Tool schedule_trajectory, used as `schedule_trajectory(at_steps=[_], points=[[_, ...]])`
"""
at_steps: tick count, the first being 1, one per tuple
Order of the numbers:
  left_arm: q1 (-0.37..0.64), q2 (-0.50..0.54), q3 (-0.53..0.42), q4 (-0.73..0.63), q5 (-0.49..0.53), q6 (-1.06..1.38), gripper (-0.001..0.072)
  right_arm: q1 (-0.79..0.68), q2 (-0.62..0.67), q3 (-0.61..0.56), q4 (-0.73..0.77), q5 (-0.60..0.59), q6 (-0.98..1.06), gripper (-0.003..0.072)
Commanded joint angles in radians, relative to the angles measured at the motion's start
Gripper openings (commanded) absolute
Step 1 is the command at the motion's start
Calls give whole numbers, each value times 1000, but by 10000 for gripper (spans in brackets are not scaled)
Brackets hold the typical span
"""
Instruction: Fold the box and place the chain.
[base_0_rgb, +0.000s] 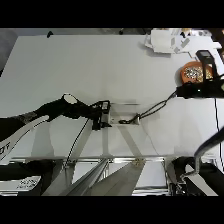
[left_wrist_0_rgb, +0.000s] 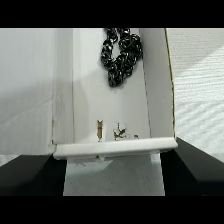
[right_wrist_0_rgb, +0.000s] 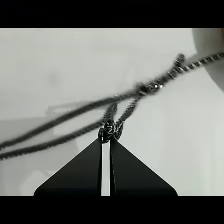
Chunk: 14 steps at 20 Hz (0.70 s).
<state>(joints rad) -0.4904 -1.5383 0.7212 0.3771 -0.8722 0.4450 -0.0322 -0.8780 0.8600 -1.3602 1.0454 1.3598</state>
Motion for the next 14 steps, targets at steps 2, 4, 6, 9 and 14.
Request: schedule_trajectory(at_steps=[2, 4, 6, 9, 14], points=[[1, 0, 0, 0, 0, 0, 136, 13, 206, 1, 362, 138, -146, 17], [1, 0, 0, 0, 0, 0, 136, 58, 256, 1, 473, 180, -169, 17], [1, 0, 0, 0, 0, 0, 136, 111, 291, 1, 530, 192, -183, 17], [1, 0, 0, 0, 0, 0, 136, 179, 330, 2, 596, 185, -183, 17], [0, 0, 0, 0, 0, 0, 136, 246, 343, 2, 756, 110, -232, 17]])
